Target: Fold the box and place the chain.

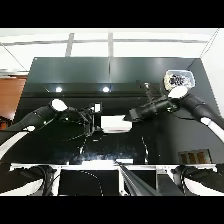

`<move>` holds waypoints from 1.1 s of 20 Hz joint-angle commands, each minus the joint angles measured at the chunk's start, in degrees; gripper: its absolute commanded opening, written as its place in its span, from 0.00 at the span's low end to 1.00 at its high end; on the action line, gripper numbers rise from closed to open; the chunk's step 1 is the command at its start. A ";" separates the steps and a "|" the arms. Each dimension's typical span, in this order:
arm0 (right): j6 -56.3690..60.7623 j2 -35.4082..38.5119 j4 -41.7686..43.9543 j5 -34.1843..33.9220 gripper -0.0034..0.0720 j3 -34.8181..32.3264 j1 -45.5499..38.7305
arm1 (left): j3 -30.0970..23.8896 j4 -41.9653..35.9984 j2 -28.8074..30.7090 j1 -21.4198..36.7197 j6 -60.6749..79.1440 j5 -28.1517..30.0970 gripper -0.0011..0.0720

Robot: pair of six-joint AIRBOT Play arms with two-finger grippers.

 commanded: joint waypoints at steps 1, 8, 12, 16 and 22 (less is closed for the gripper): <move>1.03 6.62 0.09 6.84 0.06 2.45 -6.10 | 0.13 0.74 1.84 0.24 -1.70 -0.15 1.00; 5.01 15.08 -10.93 8.15 0.06 2.43 -21.29 | 2.05 6.32 12.81 -3.17 -18.25 -2.89 1.00; 4.94 15.08 -11.41 6.71 0.06 2.34 -21.35 | 7.10 6.25 4.76 -11.08 -24.15 8.00 1.00; 4.96 15.08 -12.79 6.91 0.06 2.34 -21.35 | 14.40 6.27 -4.20 -13.97 -25.49 5.01 1.00; 4.94 15.08 -13.03 7.30 0.06 2.34 -21.35 | 16.33 8.83 -6.38 -13.97 -25.70 0.44 1.00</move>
